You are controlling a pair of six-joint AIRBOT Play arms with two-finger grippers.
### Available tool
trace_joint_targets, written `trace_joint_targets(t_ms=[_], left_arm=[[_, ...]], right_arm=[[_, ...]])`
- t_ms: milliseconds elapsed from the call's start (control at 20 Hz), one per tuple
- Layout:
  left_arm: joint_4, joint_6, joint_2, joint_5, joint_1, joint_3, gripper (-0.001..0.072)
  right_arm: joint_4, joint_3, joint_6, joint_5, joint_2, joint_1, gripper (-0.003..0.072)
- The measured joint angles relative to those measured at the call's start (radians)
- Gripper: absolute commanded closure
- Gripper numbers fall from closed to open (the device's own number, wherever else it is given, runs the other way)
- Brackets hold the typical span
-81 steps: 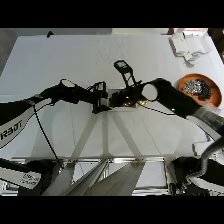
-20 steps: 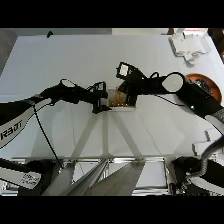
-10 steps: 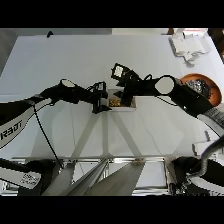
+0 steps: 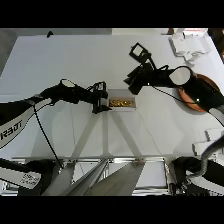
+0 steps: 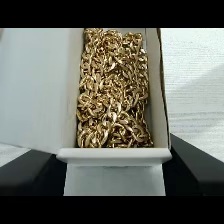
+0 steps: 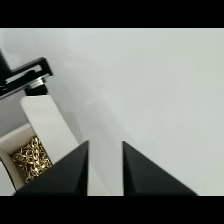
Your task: Fold the box and place the chain.
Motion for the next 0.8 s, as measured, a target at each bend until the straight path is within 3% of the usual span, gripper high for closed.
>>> trace_joint_targets(t_ms=[150, 250, 450, 650, 800], left_arm=[[0.0, 0.0, 0.0, 0.0, 0.0, 0.0, 0.0355], [0.0, 0.0, 0.0, 0.0, 0.0, 0.0, 0.0355], [0.0, -0.001, 0.0, 0.0, 0.0, 0.0, 0.0355], [0.0, 0.0, 0.0, 0.0, 0.0, 0.0, 0.0355], [0.0, 0.0, 0.0, 0.0, 0.0, 0.0, 0.0355]], right_arm=[[0.007, 0.056, 0.1, 0.138, -0.066, -0.054, 0.0508], [0.016, 0.082, 0.134, 0.235, -0.122, -0.071, 0.0448], [0.039, 0.105, 0.116, 0.387, -0.202, -0.074, 0.0424], [0.04, 0.11, 0.032, 0.443, -0.229, -0.059, 0.035], [0.013, 0.111, -0.026, 0.438, -0.234, -0.033, 0.035]])
